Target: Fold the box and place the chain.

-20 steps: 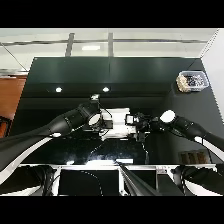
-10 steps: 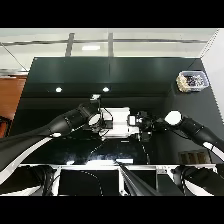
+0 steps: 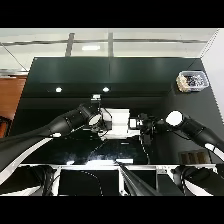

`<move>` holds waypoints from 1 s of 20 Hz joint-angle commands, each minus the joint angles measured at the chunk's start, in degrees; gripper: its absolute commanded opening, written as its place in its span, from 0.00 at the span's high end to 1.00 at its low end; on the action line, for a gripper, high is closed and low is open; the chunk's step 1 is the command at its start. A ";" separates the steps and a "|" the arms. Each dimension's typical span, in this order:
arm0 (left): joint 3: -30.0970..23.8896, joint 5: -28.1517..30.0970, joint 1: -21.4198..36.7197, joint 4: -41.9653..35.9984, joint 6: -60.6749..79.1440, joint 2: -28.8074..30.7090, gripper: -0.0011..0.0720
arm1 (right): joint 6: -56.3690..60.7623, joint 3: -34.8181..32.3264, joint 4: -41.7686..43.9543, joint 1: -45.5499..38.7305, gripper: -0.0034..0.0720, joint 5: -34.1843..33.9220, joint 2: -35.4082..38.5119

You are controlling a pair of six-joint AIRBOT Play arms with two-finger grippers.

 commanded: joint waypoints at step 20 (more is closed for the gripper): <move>0.00 -0.04 0.02 -0.20 0.50 -0.04 0.95 | 0.63 0.00 5.31 4.72 0.57 -6.93 -1.42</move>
